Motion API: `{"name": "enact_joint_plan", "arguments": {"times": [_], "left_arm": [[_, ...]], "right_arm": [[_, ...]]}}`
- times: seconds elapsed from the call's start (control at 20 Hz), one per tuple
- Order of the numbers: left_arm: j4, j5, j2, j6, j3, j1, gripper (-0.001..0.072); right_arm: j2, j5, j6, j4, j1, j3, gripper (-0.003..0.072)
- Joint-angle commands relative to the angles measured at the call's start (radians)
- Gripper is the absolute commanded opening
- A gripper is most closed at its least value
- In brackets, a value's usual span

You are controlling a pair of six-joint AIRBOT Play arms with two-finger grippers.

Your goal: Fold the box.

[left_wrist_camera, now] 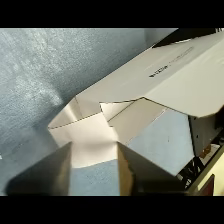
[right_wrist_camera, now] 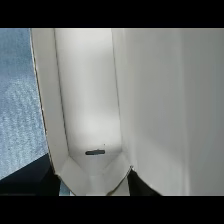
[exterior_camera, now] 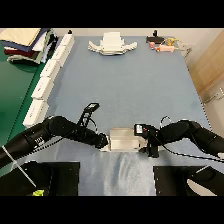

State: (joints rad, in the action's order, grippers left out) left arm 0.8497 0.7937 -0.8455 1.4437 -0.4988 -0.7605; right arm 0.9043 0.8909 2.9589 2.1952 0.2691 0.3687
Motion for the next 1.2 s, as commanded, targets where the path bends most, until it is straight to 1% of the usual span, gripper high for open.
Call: {"name": "enact_joint_plan", "arguments": {"times": [0.0, 0.05, 0.15, 0.2, 0.3, 0.4, 0.5, 0.6, 0.7, 0.9, 1.0, 1.15], "left_arm": [[0.032, 0.049, 0.007, -0.023, -0.009, 0.017, 0.0067], [0.066, 0.093, 0.024, -0.022, -0.021, 0.039, 0.0016], [0.114, 0.185, 0.075, -0.008, -0.041, 0.108, 0.0016], [0.135, 0.217, 0.108, 0.010, -0.042, 0.150, 0.0016], [0.219, 0.259, 0.166, 0.097, -0.040, 0.244, 0.0016], [0.243, 0.295, 0.187, 0.170, -0.027, 0.326, 0.0016], [0.233, 0.314, 0.174, 0.180, -0.005, 0.357, 0.0016], [0.173, 0.282, 0.141, 0.162, 0.039, 0.339, 0.0016], [0.113, 0.211, 0.096, 0.132, 0.077, 0.294, 0.0016], [0.055, 0.066, -0.033, 0.116, 0.089, 0.155, 0.0016], [0.055, 0.032, -0.091, 0.116, 0.088, 0.104, 0.0016], [0.034, 0.019, -0.135, 0.098, 0.086, 0.091, 0.0016]], "right_arm": [[0.000, 0.001, 0.000, 0.000, 0.001, 0.000, 0.0482], [0.000, 0.001, 0.000, 0.000, 0.001, 0.000, 0.0482], [0.000, 0.001, 0.000, 0.000, 0.001, 0.000, 0.0482], [0.000, 0.001, 0.000, 0.000, 0.001, 0.000, 0.0483], [0.000, 0.001, 0.000, 0.000, 0.001, 0.000, 0.0482], [0.000, 0.001, 0.000, 0.000, 0.001, 0.000, 0.0482], [0.000, 0.001, 0.000, 0.000, 0.001, 0.000, 0.0483], [0.000, 0.001, 0.000, 0.000, 0.001, 0.000, 0.0482], [0.000, 0.001, 0.000, 0.000, 0.001, 0.000, 0.0482], [0.000, 0.001, 0.000, 0.000, 0.001, 0.000, 0.0483], [0.000, 0.001, 0.000, 0.000, 0.001, 0.000, 0.0483], [0.000, 0.001, 0.000, 0.000, 0.001, 0.000, 0.0482]]}}
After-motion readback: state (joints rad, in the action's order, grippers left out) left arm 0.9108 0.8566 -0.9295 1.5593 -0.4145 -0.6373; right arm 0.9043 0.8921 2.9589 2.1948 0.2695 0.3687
